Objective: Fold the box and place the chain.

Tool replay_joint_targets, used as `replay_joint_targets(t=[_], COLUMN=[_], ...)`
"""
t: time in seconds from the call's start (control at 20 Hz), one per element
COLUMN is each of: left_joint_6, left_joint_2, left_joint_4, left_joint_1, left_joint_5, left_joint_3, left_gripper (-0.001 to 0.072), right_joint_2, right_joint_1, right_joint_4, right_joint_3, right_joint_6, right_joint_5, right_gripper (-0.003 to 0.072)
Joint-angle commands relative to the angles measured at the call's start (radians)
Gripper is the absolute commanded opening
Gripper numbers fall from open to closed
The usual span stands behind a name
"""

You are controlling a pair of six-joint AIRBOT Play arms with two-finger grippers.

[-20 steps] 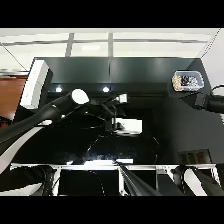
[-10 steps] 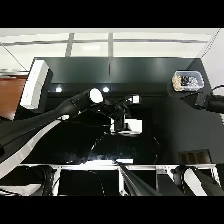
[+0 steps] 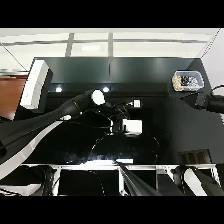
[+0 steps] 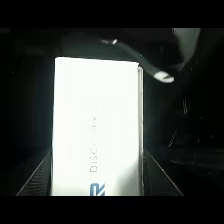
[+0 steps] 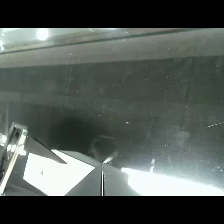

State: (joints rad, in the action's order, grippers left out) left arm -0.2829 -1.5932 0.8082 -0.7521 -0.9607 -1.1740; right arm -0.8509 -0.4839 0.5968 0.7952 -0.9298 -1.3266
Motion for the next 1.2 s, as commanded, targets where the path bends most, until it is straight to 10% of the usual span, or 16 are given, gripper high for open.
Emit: replay_joint_targets(t=[0.0,0.4,0.5,0.7,0.95,1.15], left_joint_6=[0.009,-0.043,-0.095,-0.639,-1.109,-1.165], left_joint_2=[0.000,-0.028,-0.011,0.101,0.225,0.373], left_joint_4=[0.129,0.183,0.208,0.513,0.753,0.759], left_joint_1=[-0.051,-0.113,-0.112,-0.075,0.191,0.525], left_joint_5=[0.048,0.120,0.060,0.002,-0.378,-0.400], left_joint_3=[-0.001,0.000,-0.001,0.000,0.068,0.256], left_gripper=[0.0720,0.0698,0.0331,0.0291,0.0294,0.0294], right_joint_2=[0.001,0.001,0.001,0.001,0.001,0.001], right_joint_1=[-0.001,-0.001,-0.001,-0.001,0.006,0.037], right_joint_4=[0.000,0.007,0.007,0.007,0.007,0.011], right_joint_3=[0.000,0.000,0.000,0.000,0.000,-0.003], right_joint_6=[0.000,0.000,0.000,0.003,0.014,0.028], right_joint_5=[-0.001,0.003,0.003,0.002,-0.001,-0.001], right_gripper=[0.0011,0.0011,0.0011,0.0011,0.0011,0.0011])
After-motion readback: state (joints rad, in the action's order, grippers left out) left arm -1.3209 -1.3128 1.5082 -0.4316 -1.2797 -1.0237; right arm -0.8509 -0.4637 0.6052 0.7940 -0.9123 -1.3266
